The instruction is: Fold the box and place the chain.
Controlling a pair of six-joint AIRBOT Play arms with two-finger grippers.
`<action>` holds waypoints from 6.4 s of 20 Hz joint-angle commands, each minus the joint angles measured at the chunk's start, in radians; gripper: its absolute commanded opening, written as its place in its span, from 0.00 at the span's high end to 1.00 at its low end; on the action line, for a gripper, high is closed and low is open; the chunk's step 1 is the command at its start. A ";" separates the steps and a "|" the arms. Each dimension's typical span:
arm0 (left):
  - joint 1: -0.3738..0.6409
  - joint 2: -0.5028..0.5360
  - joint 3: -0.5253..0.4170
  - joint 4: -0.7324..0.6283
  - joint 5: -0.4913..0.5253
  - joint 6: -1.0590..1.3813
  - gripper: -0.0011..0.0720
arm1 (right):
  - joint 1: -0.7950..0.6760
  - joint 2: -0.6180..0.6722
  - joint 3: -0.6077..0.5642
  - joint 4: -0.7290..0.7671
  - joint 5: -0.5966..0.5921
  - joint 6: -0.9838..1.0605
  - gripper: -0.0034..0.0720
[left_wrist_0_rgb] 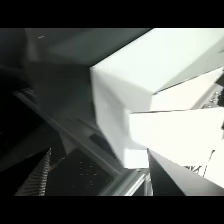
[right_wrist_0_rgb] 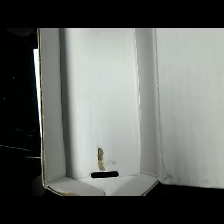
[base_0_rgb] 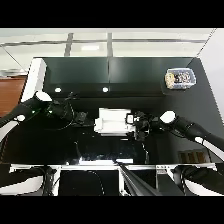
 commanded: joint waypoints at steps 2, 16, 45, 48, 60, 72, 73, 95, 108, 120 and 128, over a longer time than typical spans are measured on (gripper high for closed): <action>-0.076 0.000 0.029 -0.016 0.000 -0.060 0.02 | 0.000 0.000 0.000 0.000 0.000 0.000 0.78; -0.243 0.000 0.130 0.145 0.078 -0.356 0.32 | 0.000 0.000 0.000 0.000 0.000 0.000 0.78; -0.572 -0.015 0.274 0.765 0.141 -1.032 0.45 | 0.000 0.000 0.000 0.000 0.000 0.000 0.78; -0.574 -0.035 0.274 0.766 0.141 -1.054 0.45 | 0.000 0.000 0.000 0.000 0.000 0.000 0.78; -0.628 -0.115 0.335 0.774 0.131 -1.181 0.89 | 0.000 0.000 0.000 0.000 0.000 0.000 0.78; -0.628 -0.115 0.335 0.774 0.123 -1.213 0.60 | 0.000 0.000 0.000 0.000 0.000 0.000 0.78; -0.628 -0.115 0.335 0.775 0.128 -1.210 0.95 | 0.000 0.000 0.000 0.000 0.000 0.000 0.78; -0.628 -0.114 0.336 0.808 0.080 -1.210 0.95 | 0.000 0.137 0.000 -0.169 0.076 0.062 0.09; -0.628 -0.114 0.336 0.799 0.086 -1.210 0.95 | 0.000 0.122 0.000 0.082 0.070 0.117 0.78; -0.628 -0.114 0.336 0.793 0.081 -1.213 0.95 | 0.003 0.052 0.000 0.182 0.085 0.196 0.80; -0.628 -0.114 0.336 0.796 0.083 -1.213 0.95 | 0.008 0.052 0.000 0.177 0.066 0.247 0.38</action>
